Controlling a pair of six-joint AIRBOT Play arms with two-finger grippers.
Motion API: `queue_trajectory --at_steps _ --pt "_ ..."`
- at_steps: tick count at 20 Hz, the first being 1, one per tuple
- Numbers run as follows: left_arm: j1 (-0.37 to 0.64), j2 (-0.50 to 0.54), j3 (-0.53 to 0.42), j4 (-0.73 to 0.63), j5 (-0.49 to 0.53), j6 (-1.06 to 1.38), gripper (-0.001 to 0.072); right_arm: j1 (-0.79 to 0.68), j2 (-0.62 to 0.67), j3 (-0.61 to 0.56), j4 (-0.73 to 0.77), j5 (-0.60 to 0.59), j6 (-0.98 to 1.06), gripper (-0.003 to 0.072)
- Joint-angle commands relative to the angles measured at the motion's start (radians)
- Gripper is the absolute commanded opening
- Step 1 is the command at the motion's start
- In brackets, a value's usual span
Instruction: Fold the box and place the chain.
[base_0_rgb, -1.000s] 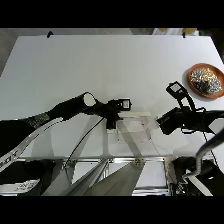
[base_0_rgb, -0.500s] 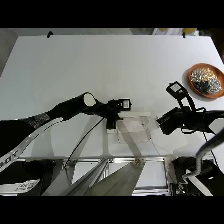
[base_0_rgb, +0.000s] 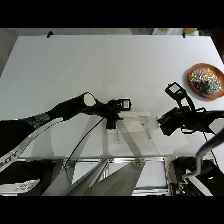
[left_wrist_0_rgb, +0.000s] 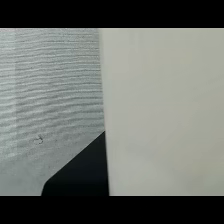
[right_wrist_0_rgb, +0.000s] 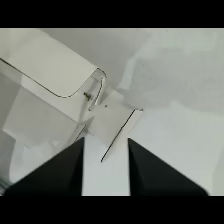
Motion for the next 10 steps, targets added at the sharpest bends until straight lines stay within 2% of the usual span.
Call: queue_trajectory --at_steps 1,2,7,10 --pt "0.0 0.001 -0.001 0.0 -0.002 0.0 0.0009 0.001 0.001 0.001 0.017 0.021 -0.097 0.0143" --pt "0.0 0.001 -0.001 0.0 -0.002 0.0 0.0009 0.001 0.001 0.001 0.037 0.035 -0.157 0.0023" --pt "0.0 0.001 -0.001 0.0 -0.002 0.0 0.0009 0.002 0.001 -0.002 0.159 0.128 -0.436 0.0028" --pt "0.0 0.001 -0.001 0.0 -0.002 0.0 0.0009 0.087 0.001 -0.018 0.097 0.125 -0.491 0.0028"
